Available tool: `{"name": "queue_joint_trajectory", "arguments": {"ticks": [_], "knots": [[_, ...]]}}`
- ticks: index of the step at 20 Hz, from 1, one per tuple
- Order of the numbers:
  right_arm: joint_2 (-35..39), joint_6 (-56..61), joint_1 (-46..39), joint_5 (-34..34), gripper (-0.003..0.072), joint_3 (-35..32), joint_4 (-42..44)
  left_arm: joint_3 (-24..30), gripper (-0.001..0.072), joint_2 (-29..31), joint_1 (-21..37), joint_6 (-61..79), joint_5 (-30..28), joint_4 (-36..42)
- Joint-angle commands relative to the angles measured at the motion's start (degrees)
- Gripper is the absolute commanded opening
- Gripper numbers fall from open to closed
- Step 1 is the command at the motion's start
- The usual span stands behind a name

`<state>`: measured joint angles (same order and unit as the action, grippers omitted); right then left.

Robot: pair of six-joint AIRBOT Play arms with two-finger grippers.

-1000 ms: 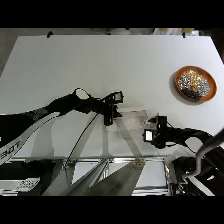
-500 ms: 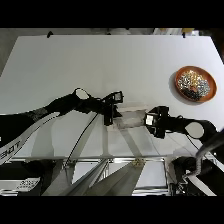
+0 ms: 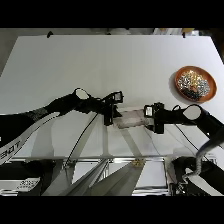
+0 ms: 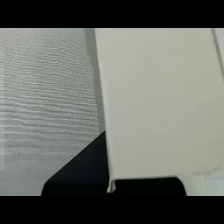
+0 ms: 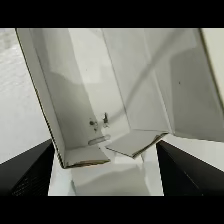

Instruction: Fold the box and place the chain.

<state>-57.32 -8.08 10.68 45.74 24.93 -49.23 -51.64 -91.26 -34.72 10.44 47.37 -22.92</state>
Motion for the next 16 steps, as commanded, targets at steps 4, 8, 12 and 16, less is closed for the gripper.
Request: {"name": "queue_joint_trajectory", "arguments": {"ticks": [4,8,12,16], "knots": [[-8.44,-11.93,-2.23,6.8,0.0703,3.23,9.14,0.0,0.0009,-0.02,0.0,0.02,0.0,-0.02],[-11.34,-11.72,-2.14,9.79,0.0692,3.3,7.32,0.0,0.0009,-0.02,-0.02,0.02,0.0,-0.02],[-11.5,-11.19,-2.1,9.7,0.0638,3.15,5.62,0.0,0.0009,-0.02,0.0,0.04,0.0,-0.02],[-11.56,-8.66,-2.12,7.17,0.0567,2.1,3.89,0.0,0.0009,-0.02,0.0,0.04,0.0,-0.02]]}}
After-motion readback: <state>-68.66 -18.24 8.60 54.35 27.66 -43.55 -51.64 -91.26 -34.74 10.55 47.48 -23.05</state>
